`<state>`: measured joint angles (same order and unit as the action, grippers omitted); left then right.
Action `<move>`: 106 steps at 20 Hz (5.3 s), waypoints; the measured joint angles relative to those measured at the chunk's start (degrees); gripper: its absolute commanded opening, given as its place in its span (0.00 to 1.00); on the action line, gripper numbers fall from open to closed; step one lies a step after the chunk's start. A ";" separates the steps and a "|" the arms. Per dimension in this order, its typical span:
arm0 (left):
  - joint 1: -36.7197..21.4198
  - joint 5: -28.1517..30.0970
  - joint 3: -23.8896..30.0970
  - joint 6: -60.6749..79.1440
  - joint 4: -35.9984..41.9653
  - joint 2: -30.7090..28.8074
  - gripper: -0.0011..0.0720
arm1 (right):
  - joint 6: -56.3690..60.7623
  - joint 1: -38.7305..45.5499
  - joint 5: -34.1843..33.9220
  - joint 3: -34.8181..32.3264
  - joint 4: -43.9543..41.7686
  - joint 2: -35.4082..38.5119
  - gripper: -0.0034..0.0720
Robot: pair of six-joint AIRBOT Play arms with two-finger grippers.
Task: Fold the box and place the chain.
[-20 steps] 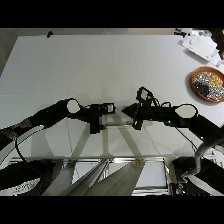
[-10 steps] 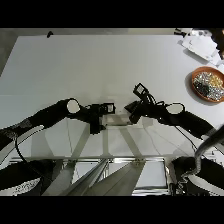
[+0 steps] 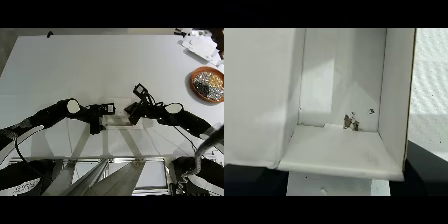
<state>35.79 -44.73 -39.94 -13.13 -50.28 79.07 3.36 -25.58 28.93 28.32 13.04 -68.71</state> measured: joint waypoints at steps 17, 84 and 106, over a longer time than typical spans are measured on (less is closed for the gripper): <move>0.00 0.07 0.00 -0.24 0.13 0.00 0.58 | 8.13 -0.04 9.92 5.01 20.76 14.19 0.06; 0.02 0.09 0.00 -0.24 0.33 0.00 0.58 | -1.88 -4.39 10.64 3.69 29.70 -2.75 0.80; 0.02 0.11 0.00 -0.24 0.37 0.00 0.58 | 59.08 12.96 33.40 3.30 59.17 26.14 0.06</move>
<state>35.81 -44.62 -39.94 -13.37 -49.91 79.07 62.43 -12.62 62.33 31.62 72.20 -42.57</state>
